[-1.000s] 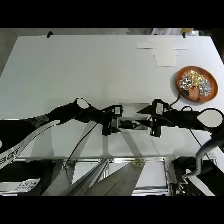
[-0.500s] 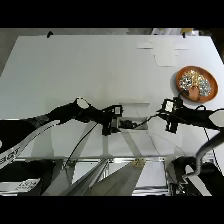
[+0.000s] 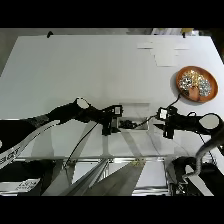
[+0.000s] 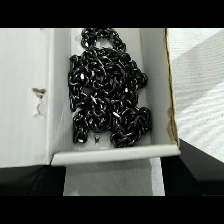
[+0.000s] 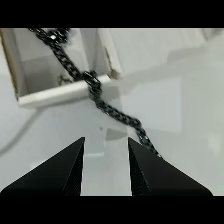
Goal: Fold the box and place the chain.
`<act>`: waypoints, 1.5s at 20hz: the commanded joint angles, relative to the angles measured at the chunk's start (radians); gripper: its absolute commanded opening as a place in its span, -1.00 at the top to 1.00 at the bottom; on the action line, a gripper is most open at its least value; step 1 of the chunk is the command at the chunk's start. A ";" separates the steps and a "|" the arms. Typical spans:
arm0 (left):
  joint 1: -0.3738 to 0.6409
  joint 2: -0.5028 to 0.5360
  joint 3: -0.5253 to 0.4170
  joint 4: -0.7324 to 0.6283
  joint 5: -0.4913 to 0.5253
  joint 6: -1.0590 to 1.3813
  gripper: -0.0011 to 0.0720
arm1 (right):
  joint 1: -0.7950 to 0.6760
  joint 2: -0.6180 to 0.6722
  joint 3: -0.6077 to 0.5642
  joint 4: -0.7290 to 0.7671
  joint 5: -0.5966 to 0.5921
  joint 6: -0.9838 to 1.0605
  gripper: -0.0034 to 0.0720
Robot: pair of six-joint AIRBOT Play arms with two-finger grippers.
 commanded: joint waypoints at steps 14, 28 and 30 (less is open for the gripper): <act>0.001 0.000 0.000 0.000 0.000 0.000 0.40 | 0.099 -0.207 -0.015 0.196 -0.177 -0.187 0.36; 0.001 0.000 0.000 0.000 0.000 0.000 0.40 | 0.098 0.012 0.187 -0.200 0.207 0.375 0.87; 0.001 0.000 0.000 0.000 0.000 0.000 0.40 | 0.099 0.017 0.264 -0.166 0.313 0.463 0.87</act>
